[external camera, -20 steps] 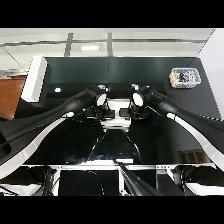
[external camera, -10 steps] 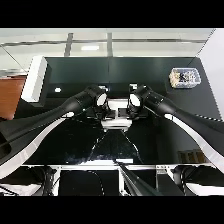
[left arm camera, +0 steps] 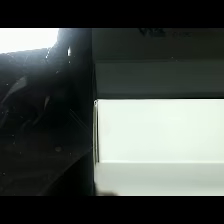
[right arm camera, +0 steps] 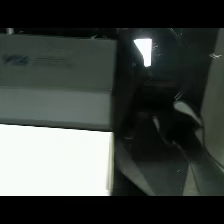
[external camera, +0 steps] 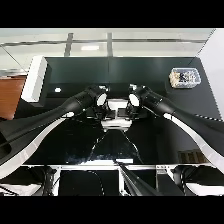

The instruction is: Fold the box and place the chain.

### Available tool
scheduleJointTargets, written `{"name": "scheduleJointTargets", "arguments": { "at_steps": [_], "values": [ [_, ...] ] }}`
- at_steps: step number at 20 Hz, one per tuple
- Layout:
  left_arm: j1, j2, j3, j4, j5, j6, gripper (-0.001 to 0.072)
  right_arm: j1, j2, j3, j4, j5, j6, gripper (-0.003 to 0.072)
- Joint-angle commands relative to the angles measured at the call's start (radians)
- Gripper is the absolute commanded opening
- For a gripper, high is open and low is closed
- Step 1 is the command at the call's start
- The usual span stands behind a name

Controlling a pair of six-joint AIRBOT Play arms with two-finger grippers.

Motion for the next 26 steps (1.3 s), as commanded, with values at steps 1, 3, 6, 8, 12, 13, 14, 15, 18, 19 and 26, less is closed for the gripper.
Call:
{"name": "scheduleJointTargets", "arguments": {
  "at_steps": [1, 3, 6, 8, 12, 13, 14, 15, 18, 19, 26],
  "values": [
    [0.001, 0.000, 0.001, 0.001, 0.002, 0.002, 0.0028, 0.001, -0.005, 0.001, 0.007, -0.005, -0.005, 0.0018],
    [0.001, 0.000, 0.001, 0.001, 0.002, 0.001, 0.0028, -0.002, -0.004, 0.001, 0.007, -0.004, -0.005, 0.0018],
    [0.001, 0.000, 0.001, 0.000, 0.002, 0.001, 0.0028, -0.008, 0.008, 0.018, 0.008, 0.050, -0.024, 0.0284],
    [0.001, 0.000, 0.001, 0.001, 0.001, 0.002, 0.0028, -0.017, 0.052, 0.051, 0.005, 0.112, -0.130, 0.0316],
    [0.001, 0.000, 0.001, 0.001, 0.002, 0.002, 0.0028, -0.053, 0.251, 0.119, -0.139, 0.235, -0.269, 0.0316],
    [0.001, 0.000, 0.001, 0.001, 0.002, 0.002, 0.0028, -0.072, 0.308, 0.121, -0.248, 0.239, -0.278, 0.0316],
    [0.001, 0.000, 0.001, 0.001, 0.002, 0.001, 0.0028, -0.096, 0.346, 0.121, -0.384, 0.238, -0.279, 0.0316],
    [0.001, 0.000, 0.001, 0.001, 0.003, 0.001, 0.0028, -0.131, 0.365, 0.121, -0.531, 0.231, -0.279, 0.0316],
    [0.001, 0.000, 0.001, 0.001, 0.002, 0.002, 0.0028, -0.315, 0.347, 0.095, -0.637, 0.045, -0.278, 0.0495],
    [0.001, 0.000, 0.001, 0.001, 0.002, 0.002, 0.0028, -0.394, 0.323, 0.075, -0.614, -0.046, -0.278, 0.0711],
    [0.001, 0.000, 0.001, 0.000, 0.001, 0.002, 0.0028, -0.726, -0.134, 0.394, -0.475, -0.069, -0.256, 0.0704]
  ]
}}
